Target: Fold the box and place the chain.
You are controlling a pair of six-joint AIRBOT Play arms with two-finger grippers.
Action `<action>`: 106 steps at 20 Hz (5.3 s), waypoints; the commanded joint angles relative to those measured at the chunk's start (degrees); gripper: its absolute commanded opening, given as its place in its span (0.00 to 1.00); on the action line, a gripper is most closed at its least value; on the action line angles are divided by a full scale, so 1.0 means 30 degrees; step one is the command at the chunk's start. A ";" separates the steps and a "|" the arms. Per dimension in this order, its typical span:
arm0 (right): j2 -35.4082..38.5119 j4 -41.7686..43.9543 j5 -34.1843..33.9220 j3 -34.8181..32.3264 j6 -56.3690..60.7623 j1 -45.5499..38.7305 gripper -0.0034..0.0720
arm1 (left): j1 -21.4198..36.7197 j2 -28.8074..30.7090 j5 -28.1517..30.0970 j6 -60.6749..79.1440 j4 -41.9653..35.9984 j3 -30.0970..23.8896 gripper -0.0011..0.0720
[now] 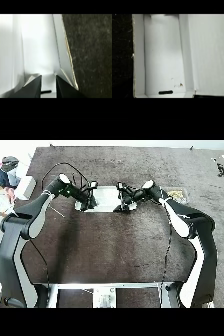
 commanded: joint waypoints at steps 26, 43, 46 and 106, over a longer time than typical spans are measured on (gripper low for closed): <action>-0.0015 0.0022 0.0000 0.0015 0.0022 0.0022 0.59 | 0.2397 0.0605 -0.3832 -0.2470 -0.2157 0.0080 0.03; -0.0015 0.0029 0.0007 0.0015 0.0015 0.0022 0.59 | 0.5945 0.4998 0.0517 -1.8899 -0.0255 -0.1851 0.02; -0.0015 0.0029 0.0007 0.0015 0.0022 0.0022 0.59 | 0.6674 0.7446 0.2936 -1.8214 -0.0386 -0.5129 0.03; -0.0015 0.0022 -0.0066 0.0015 0.0015 0.0022 0.59 | 0.0291 0.5748 0.6725 -2.5012 -0.2193 -0.7716 0.49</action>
